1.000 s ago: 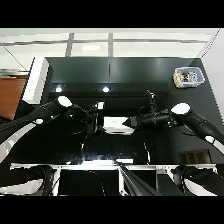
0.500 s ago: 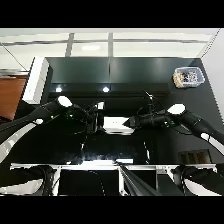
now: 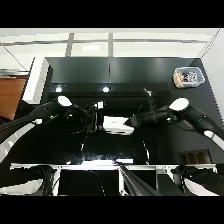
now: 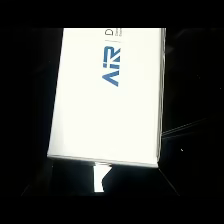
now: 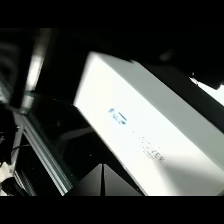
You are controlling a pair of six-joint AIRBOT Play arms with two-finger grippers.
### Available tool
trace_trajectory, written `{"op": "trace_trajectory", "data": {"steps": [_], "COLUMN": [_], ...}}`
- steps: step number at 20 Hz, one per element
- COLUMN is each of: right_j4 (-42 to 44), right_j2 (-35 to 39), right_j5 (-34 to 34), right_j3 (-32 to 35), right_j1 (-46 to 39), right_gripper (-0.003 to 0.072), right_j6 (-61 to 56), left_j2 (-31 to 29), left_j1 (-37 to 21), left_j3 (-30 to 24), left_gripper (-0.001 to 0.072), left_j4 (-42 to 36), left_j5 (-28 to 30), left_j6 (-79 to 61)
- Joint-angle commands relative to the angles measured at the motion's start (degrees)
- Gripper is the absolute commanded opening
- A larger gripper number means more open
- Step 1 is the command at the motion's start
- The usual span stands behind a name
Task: Fold the box and place the chain.
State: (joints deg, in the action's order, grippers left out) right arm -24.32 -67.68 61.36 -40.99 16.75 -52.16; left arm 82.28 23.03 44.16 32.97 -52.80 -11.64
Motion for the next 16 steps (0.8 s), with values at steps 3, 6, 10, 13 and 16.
{"op": "trace_trajectory", "data": {"steps": [3, 6, 10, 13, 16], "right_j4": [-18.34, -23.08, -23.56, -22.43, -22.32], "right_j2": [12.70, 19.89, 21.11, 21.11, 21.11], "right_j5": [13.84, 15.74, 17.03, 13.70, 13.20], "right_j3": [-12.09, -12.74, -11.39, -8.02, -5.40], "right_j1": [-13.35, -24.11, -29.77, -29.46, -29.49], "right_gripper": [0.0017, 0.0018, 0.0017, 0.0018, 0.0017], "right_j6": [-5.33, -7.50, -8.74, -8.72, -8.68], "left_j2": [-5.86, -11.10, -14.32, -9.70, -2.60], "left_j1": [-0.07, -0.04, 4.42, 10.60, 13.86], "left_j3": [0.39, 0.42, 3.02, 8.50, 14.71], "left_gripper": [0.0719, 0.0720, 0.0719, 0.0719, 0.0719], "left_j4": [5.68, 10.05, 7.52, 8.79, 12.44], "left_j5": [0.09, -0.22, 0.94, 3.98, 2.71], "left_j6": [4.00, 8.61, 12.72, 18.78, 25.81]}}
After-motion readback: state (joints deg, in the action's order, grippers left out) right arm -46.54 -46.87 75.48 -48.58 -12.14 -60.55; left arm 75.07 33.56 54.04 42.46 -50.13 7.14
